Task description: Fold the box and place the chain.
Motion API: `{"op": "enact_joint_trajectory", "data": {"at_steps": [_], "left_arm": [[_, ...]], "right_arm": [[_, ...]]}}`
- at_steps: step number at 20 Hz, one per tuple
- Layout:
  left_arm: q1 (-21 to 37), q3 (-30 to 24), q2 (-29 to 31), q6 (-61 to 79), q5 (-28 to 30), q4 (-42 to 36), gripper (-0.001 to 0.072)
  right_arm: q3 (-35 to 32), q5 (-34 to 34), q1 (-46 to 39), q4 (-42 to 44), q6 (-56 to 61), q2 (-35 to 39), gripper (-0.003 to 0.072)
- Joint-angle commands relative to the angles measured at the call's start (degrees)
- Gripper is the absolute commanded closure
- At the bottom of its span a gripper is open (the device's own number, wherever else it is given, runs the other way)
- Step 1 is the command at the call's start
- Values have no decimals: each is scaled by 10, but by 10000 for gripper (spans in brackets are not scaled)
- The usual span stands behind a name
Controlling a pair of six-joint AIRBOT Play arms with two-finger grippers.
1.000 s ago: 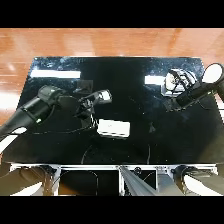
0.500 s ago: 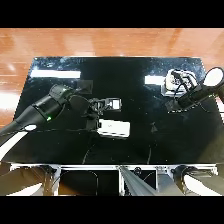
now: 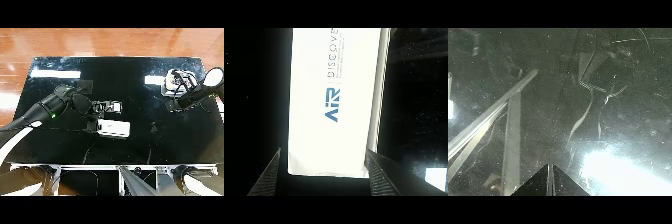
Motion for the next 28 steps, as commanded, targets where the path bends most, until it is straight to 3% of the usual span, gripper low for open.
{"op": "enact_joint_trajectory", "data": {"at_steps": [1,12,28], "left_arm": [[3,0,-3,7,4,-7,82],[3,0,-14,21,-18,-7,82],[2,0,-37,23,2,-19,82]], "right_arm": [[0,0,0,1,0,0,655],[0,-2,0,0,0,0,655],[0,-2,0,0,0,0,655]]}}
